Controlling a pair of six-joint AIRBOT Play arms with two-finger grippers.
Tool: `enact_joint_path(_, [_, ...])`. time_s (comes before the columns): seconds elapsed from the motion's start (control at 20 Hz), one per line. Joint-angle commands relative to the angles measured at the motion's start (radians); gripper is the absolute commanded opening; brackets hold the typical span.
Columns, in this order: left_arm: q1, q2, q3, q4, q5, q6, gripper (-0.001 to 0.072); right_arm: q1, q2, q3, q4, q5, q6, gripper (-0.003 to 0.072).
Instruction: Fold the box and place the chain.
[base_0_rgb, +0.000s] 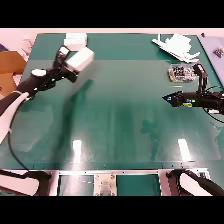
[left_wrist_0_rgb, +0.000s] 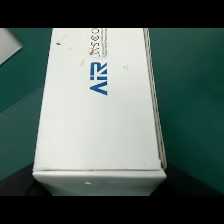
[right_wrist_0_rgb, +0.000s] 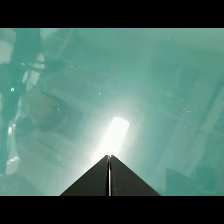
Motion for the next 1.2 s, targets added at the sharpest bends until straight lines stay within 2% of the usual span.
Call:
enact_joint_path(0.0, [0.062, 0.112, -0.149, -0.047, 0.267, -0.058, 0.0017, 0.000, 0.002, 0.000, 0.023, 0.000, 0.010, 0.0014])
enact_joint_path(0.15, [0.139, 0.143, -0.214, -0.056, 0.277, -0.148, 0.0017, 0.000, 0.002, 0.000, 0.048, 0.000, 0.010, 0.0014])
enact_joint_path(0.25, [0.188, 0.137, -0.235, -0.044, 0.225, -0.120, 0.0017, 0.000, 0.002, 0.000, 0.048, 0.005, 0.010, 0.0014])
enact_joint_path(0.35, [0.224, 0.109, -0.236, -0.045, 0.131, -0.074, 0.0017, 0.000, 0.002, 0.000, 0.070, 0.007, 0.010, 0.0014])
enact_joint_path(0.5, [0.230, 0.061, -0.236, -0.061, 0.168, -0.071, 0.0018, 0.001, 0.002, 0.000, 0.109, 0.008, 0.009, 0.0014])
enact_joint_path(0.6, [0.230, 0.035, -0.225, -0.060, 0.123, -0.058, 0.0018, 0.001, 0.002, 0.000, 0.109, 0.008, 0.010, 0.0014])
enact_joint_path(0.85, [0.230, 0.000, -0.192, -0.072, 0.091, -0.048, 0.0024, 0.001, 0.002, 0.000, 0.134, 0.008, 0.009, 0.0014])
enact_joint_path(0.9, [0.230, -0.002, -0.188, -0.074, 0.078, -0.048, 0.0089, 0.001, 0.002, 0.000, 0.134, 0.008, 0.009, 0.0014])
enact_joint_path(0.95, [0.230, -0.006, -0.183, -0.074, 0.072, -0.048, 0.0291, 0.002, 0.002, 0.000, 0.134, 0.013, 0.009, 0.0014])
enact_joint_path(1.0, [0.230, -0.010, -0.177, -0.074, 0.073, -0.048, 0.0392, 0.001, 0.002, 0.000, 0.134, 0.015, 0.009, 0.0015])
enact_joint_path(1.05, [0.232, -0.010, -0.178, -0.074, 0.080, -0.048, 0.0489, 0.001, 0.002, 0.000, 0.134, 0.017, 0.009, 0.0078])
enact_joint_path(1.15, [0.232, -0.009, -0.178, -0.074, 0.100, -0.049, 0.0645, 0.000, 0.002, 0.000, 0.131, 0.017, 0.008, 0.0375])
